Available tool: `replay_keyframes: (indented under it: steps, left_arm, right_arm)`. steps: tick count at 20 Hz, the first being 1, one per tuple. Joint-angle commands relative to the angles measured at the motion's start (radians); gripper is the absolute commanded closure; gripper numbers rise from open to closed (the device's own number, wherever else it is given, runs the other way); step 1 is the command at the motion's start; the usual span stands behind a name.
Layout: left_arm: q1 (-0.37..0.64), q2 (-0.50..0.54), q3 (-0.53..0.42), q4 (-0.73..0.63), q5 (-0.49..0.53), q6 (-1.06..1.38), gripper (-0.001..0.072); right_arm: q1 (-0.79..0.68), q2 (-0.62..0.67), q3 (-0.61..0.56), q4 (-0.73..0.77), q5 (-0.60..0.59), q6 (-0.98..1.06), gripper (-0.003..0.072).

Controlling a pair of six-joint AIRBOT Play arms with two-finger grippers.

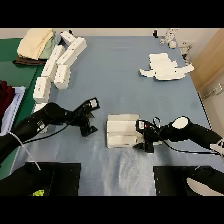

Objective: Fold the box.

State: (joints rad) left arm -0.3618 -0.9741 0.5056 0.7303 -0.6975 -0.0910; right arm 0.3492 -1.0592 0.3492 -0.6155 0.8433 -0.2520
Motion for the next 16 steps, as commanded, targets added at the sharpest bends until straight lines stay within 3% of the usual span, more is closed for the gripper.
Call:
replay_keyframes:
  steps: [1, 4, 10, 16]
  left_arm:
    - [0.008, 0.01, -0.086, -0.289, -0.086, 0.419, 0.0023]
    - [0.007, 0.027, -0.143, -0.435, -0.122, 0.544, 0.0023]
    - [-0.042, 0.027, -0.193, -0.415, -0.108, 0.541, 0.0023]
    - [-0.168, 0.026, -0.22, -0.42, 0.064, 0.454, 0.0022]
  right_arm:
    - [0.0, 0.001, 0.001, 0.0, 0.0, 0.0, 0.0178]
    - [0.0, 0.001, 0.001, 0.0, 0.0, 0.0, 0.0179]
    - [0.0, 0.001, 0.001, 0.0, 0.0, 0.0, 0.0179]
    - [0.0, 0.001, 0.001, 0.0, 0.0, 0.0, 0.0178]
